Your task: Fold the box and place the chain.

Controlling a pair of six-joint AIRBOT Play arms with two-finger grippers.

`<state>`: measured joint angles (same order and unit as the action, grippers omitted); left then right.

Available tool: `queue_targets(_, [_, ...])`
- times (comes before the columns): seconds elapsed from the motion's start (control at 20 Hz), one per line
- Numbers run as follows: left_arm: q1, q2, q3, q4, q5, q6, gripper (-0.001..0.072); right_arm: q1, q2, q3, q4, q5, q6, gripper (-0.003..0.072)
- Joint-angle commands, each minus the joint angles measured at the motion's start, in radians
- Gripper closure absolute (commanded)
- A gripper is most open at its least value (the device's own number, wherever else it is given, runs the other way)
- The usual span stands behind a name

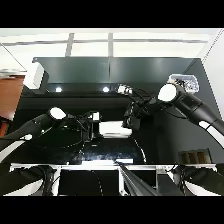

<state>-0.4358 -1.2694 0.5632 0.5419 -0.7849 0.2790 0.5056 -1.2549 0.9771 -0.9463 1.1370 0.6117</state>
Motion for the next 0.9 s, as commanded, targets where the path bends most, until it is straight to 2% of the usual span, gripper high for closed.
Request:
queue_targets(0.0, [0.0,0.0,0.0,0.0,0.0,0.0,0.0318,0.014,-0.006,0.0,-0.036,0.005,-0.006,0.0127])
queue_targets(0.05, [0.0,0.0,0.0,0.0,0.0,0.0,0.0318,0.014,-0.006,0.0,-0.035,0.005,-0.006,0.0254])
queue_targets(0.15, [0.0,0.0,0.0,0.0,0.0,0.0,0.0319,0.016,-0.006,0.0,-0.033,0.004,-0.006,0.0382])
queue_targets(0.3, [0.0,0.0,0.0,0.0,0.0,0.0,0.0319,0.02,-0.006,0.0,-0.032,0.003,-0.005,0.0391])
queue_targets(0.35, [0.0,0.0,0.0,0.0,0.0,0.0,0.0319,0.02,-0.006,0.0,-0.031,0.004,-0.003,0.0447])
queue_targets(0.85, [0.0,0.0,0.0,0.0,0.0,0.0,0.0319,0.05,-0.006,0.0,-0.033,0.01,0.038,0.0447])
